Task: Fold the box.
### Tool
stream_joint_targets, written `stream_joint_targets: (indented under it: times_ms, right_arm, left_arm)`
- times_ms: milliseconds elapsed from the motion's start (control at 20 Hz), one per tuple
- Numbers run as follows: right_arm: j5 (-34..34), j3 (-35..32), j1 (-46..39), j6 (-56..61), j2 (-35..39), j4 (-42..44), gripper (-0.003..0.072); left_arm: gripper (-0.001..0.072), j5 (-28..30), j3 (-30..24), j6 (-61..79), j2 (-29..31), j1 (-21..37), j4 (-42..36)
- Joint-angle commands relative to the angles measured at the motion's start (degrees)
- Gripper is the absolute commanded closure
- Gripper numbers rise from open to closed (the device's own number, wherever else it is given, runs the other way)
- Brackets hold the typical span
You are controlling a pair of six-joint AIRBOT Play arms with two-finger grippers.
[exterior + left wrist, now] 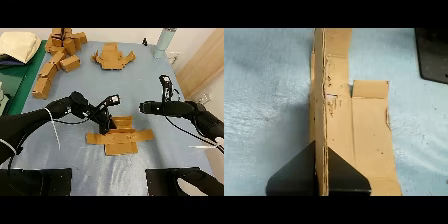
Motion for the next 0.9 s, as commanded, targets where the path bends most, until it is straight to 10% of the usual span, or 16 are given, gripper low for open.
stream_joint_targets:
  times_ms: [0,300,700,750,850]
  right_arm:
    - [-0.44,0.09,0.07,-0.04,0.07,-0.52,0.0681]
    - [-17.79,0.07,5.86,4.37,7.39,-14.19,0.0683]
    - [-27.30,-6.36,45.70,15.61,18.12,-38.38,0.0678]
    - [-26.73,-7.96,49.03,15.41,17.33,-38.82,0.0568]
    - [-22.95,-10.86,52.94,14.82,14.56,-39.39,0.0094]
  left_arm:
    - [0.0701,-0.87,-0.20,-2.05,0.02,-0.42,0.44]
    - [0.0700,-1.42,-0.17,-2.29,0.02,-0.24,0.42]
    - [0.0699,-1.90,-0.17,-2.25,0.00,-0.20,0.39]
    - [0.0698,-1.88,-0.17,-2.27,0.00,-0.20,0.39]
    - [0.0699,-1.88,-0.17,-2.27,0.00,-0.20,0.39]
